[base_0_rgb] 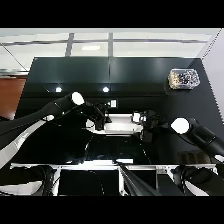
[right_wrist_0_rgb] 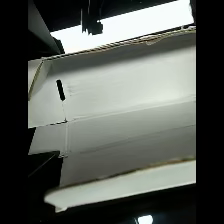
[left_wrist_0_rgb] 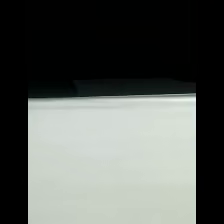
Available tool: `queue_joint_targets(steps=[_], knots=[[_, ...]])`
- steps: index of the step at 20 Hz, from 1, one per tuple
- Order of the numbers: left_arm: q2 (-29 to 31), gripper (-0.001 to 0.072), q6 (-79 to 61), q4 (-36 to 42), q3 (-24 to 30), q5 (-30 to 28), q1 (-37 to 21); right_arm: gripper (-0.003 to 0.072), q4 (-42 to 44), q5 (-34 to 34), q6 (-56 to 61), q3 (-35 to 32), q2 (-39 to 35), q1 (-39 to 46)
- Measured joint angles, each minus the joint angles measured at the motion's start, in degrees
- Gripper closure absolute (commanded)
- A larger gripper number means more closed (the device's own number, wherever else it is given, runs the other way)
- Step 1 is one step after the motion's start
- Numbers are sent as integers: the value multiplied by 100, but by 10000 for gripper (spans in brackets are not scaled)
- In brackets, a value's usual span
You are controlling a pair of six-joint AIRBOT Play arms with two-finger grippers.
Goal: Fold the box and place the chain.
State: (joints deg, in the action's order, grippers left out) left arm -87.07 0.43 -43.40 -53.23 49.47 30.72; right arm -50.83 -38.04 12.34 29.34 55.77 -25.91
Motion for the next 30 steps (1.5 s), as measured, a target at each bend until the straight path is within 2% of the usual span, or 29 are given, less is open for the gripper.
queue_joint_targets(steps=[8,12,21,30], knots=[[2,682,4,-2,0,17,0,-9,247,-87,-225,179,48,142],[66,682,219,-26,0,-92,11,-9,684,-240,-737,155,133,382],[114,680,372,-42,0,-199,31,-9,2208,-192,-2931,-219,706,603],[114,680,387,-28,0,-138,33,-9,2577,-192,-3526,-236,1082,592]])
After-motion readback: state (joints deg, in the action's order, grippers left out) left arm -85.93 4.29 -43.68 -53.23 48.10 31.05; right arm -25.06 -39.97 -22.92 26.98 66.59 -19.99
